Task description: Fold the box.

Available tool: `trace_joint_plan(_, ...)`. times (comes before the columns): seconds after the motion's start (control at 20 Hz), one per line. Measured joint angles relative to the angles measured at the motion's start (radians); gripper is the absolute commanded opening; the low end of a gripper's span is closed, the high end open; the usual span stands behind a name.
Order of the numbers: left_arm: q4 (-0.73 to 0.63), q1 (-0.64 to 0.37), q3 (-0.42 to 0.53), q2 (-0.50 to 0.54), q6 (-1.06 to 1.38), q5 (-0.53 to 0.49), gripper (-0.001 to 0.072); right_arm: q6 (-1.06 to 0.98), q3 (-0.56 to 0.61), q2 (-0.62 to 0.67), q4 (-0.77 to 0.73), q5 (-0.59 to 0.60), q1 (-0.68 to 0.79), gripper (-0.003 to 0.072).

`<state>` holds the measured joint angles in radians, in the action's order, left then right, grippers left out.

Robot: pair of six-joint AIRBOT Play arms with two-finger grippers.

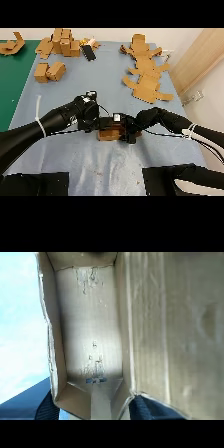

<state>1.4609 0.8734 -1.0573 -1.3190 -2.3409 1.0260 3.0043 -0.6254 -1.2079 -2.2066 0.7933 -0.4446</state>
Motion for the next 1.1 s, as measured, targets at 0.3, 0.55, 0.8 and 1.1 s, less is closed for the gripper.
trace_joint_plan(0.3,0.024,-0.050,-0.003,0.061,0.051,0.123,0.0013,0.000,0.000,0.000,0.000,0.000,0.000,0.0511)
trace_joint_plan(0.55,0.051,-0.141,0.047,0.117,0.266,0.133,0.0012,0.000,0.000,0.000,0.000,0.000,0.000,0.0511)
trace_joint_plan(0.8,-0.364,-0.499,0.214,0.134,0.977,-0.013,0.0014,0.000,0.000,0.000,0.000,0.000,0.000,0.0511)
trace_joint_plan(1.1,-0.754,-0.693,0.303,0.129,1.816,-0.219,0.0012,0.000,0.000,0.000,0.000,-0.005,0.000,0.0511)
